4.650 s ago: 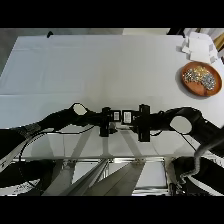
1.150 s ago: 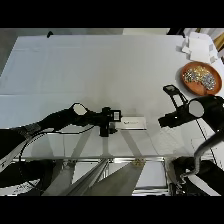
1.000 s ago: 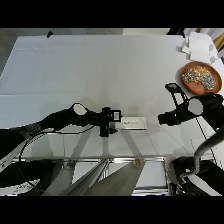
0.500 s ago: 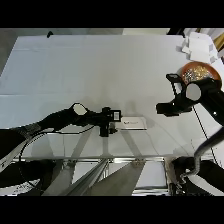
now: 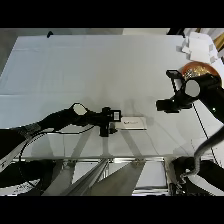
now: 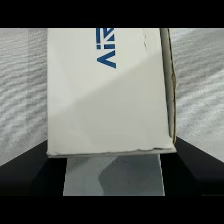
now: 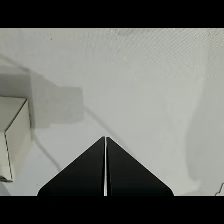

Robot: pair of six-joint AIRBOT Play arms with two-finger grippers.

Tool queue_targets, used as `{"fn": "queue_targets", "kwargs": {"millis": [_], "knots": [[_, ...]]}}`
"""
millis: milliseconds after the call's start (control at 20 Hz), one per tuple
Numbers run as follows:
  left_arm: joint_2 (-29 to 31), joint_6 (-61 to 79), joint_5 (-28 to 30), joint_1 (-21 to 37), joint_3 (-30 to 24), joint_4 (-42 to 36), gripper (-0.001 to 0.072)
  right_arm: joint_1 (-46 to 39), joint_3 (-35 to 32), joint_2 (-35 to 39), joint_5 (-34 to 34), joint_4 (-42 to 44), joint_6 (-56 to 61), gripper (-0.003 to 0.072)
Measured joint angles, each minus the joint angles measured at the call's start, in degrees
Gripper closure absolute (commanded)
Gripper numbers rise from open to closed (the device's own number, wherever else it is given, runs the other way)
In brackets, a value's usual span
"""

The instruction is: Fold the box and place the chain.

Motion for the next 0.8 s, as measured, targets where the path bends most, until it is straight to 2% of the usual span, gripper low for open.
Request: {"fn": "queue_targets", "kwargs": {"millis": [700,750,800], "knots": [[0.0,0.0,0.0,0.0,0.0,0.0,0.0436,0.0,0.0,0.0,0.0,-0.1,0.0,0.0675],[0.0,0.0,0.0,0.0,0.0,0.0,0.0439,0.0,0.1,0.0,0.0,-0.1,0.0,0.0675],[0.0,0.0,0.0,0.0,0.0,0.0,0.0472,0.0,0.0,0.0,0.0,-0.1,0.0,0.0675]]}}
